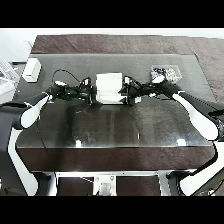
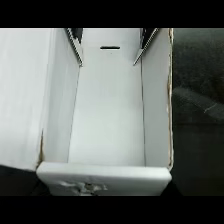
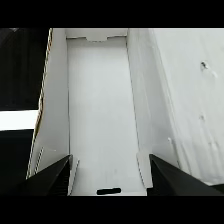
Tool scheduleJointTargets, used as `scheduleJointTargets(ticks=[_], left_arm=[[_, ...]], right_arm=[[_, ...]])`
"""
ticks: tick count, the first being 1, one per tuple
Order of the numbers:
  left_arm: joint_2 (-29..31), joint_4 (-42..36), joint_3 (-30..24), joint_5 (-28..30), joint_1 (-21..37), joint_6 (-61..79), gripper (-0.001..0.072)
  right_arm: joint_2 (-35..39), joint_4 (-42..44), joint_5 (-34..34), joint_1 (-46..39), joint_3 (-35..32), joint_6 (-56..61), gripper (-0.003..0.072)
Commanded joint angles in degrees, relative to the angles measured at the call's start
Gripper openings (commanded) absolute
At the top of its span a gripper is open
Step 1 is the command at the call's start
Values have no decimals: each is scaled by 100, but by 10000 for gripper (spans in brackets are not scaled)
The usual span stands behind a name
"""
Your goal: Fold the box and place the chain.
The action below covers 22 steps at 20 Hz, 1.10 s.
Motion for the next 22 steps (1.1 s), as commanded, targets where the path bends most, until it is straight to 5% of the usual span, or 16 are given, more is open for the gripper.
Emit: scheduleJointTargets(ticks=[1,2,6,18,22], left_arm=[[2,-7,2,11,2,-4,231],[2,-7,0,11,2,-2,231],[2,-7,2,9,2,-2,231],[2,-7,2,7,2,-4,231],[2,-7,0,9,2,-2,231]], right_arm=[[2,-55,4,-11,-2,35,473],[2,-52,7,-42,-2,155,225],[4,-63,-13,-149,-2,260,49],[391,-247,0,-581,-2,704,3],[802,-575,-151,-916,-2,3602,3]])
